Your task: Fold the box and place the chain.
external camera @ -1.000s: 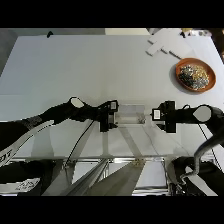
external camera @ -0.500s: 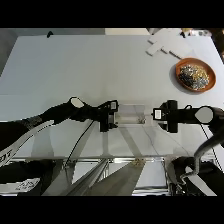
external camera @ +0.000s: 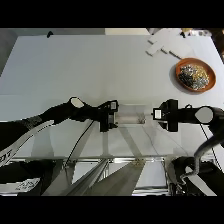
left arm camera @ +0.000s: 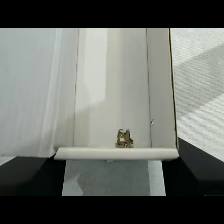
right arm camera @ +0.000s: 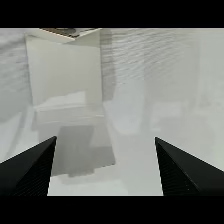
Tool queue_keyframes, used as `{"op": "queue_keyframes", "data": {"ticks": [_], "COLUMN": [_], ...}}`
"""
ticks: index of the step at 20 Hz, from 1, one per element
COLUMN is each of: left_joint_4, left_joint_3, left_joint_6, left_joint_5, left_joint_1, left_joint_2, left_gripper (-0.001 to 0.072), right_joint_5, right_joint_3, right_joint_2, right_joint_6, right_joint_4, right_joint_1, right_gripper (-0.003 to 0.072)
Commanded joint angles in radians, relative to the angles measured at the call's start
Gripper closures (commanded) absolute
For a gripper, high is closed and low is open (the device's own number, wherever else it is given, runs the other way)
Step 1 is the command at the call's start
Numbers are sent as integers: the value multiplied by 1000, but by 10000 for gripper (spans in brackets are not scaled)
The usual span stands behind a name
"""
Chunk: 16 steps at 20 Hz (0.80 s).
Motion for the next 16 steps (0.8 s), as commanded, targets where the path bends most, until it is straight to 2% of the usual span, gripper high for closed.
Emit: {"op": "queue_keyframes", "data": {"ticks": [1,7,9,11,13,14,15,16], "left_joint_4": [0,0,0,0,0,0,0,0], "left_joint_3": [0,0,0,0,0,0,0,0], "left_joint_6": [0,0,0,0,0,0,0,0], "left_joint_5": [0,0,0,-1,0,-1,0,0], "left_joint_1": [0,0,0,0,0,0,1,0], "left_joint_2": [0,0,0,0,0,0,0,0], "left_gripper": [480,480,480,480,480,480,480,480], "right_joint_5": [-56,-71,-74,-61,-61,-50,-38,-24], "right_joint_3": [1,1,1,1,1,1,1,1], "right_joint_2": [1,0,-9,-20,-21,-20,-19,-19], "right_joint_6": [-17,-13,-11,26,35,42,43,43], "right_joint_4": [0,35,168,364,510,521,513,500], "right_joint_1": [0,0,1,1,1,1,1,1], "right_gripper": [-9,-9,-5,-3,105,167,319,432]}}
